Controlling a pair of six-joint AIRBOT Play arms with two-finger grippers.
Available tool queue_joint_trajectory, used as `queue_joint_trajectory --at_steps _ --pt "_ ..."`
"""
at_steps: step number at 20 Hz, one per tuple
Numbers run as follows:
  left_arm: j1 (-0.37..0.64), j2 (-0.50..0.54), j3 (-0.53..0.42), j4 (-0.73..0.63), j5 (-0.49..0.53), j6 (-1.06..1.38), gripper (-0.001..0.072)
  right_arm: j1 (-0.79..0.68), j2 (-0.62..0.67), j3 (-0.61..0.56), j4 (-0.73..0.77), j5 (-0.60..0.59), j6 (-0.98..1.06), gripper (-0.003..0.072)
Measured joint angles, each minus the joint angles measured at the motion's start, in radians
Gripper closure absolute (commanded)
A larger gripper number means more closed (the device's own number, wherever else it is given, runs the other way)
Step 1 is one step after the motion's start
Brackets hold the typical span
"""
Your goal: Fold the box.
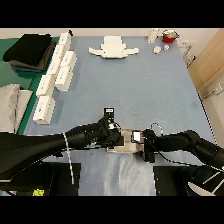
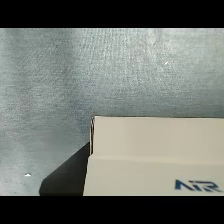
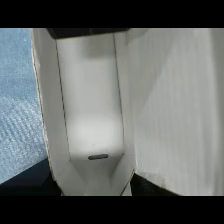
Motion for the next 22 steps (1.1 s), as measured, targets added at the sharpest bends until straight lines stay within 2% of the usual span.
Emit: queue_joint_trajectory --at_steps 1,3,14,18,19,20,22 --pt "0.0 0.0 0.0 -0.002 0.0 0.0 0.0691 0.0 0.0 0.0 0.0 0.0 0.0 0.0187" --pt "-0.004 -0.002 -0.001 -0.002 0.002 0.002 0.0285 0.0 0.0 0.0 0.001 0.003 -0.001 0.0187" --pt "-0.013 0.001 0.02 -0.003 0.008 0.003 0.0291 0.0 0.0 0.0 0.002 0.003 0.0 0.0187" --pt "-0.01 0.001 0.037 0.022 -0.022 0.002 0.0292 0.0 0.0 0.0 0.002 0.003 0.0 0.0187" --pt "-0.01 0.001 0.039 0.026 -0.029 0.002 0.0378 0.0 0.0 0.0 0.002 0.002 0.0 0.0187" --pt "-0.01 0.001 0.039 0.027 -0.032 0.0 0.0425 0.0 0.0 0.0 0.002 0.002 0.0 0.0188" --pt "-0.013 0.0 0.04 0.033 -0.039 0.0 0.0425 0.0 0.0 0.0 0.001 0.002 0.0 0.0187"
